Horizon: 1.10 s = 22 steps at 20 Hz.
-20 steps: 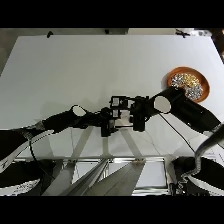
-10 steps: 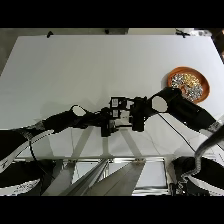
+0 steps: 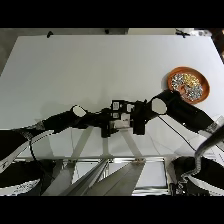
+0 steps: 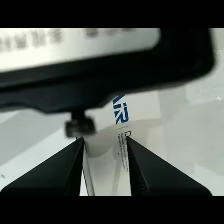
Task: Fold the box and place the chain.
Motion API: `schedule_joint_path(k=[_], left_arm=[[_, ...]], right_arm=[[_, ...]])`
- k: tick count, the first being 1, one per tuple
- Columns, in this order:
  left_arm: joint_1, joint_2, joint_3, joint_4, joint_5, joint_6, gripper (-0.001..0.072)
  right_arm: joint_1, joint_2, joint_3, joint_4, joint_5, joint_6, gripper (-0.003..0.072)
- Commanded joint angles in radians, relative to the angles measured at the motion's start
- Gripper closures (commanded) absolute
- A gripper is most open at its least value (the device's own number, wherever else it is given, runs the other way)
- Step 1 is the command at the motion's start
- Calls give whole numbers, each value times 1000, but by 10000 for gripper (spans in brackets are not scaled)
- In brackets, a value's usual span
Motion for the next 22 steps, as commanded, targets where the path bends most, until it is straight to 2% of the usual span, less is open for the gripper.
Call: schedule_joint_path(k=[1, 3, 5, 12, 15, 22], left_arm=[[0, 1, 0, -3, 5, -3, 503], [0, 1, 0, -3, 5, -3, 503], [0, 1, 0, -3, 5, -3, 503], [0, 1, 0, -3, 5, -3, 503], [0, 1, 0, -3, 5, -3, 503], [0, 1, 0, -3, 5, -3, 503]], right_arm=[[1, 12, -5, 6, -38, 2, 338], [0, 34, -4, 3, -72, 2, 332], [0, 53, -4, 2, -85, 2, 239], [0, 157, -4, 2, -109, 18, 243], [0, 142, -5, 2, -112, 16, 283], [0, 93, -5, 51, -78, -35, 283]])
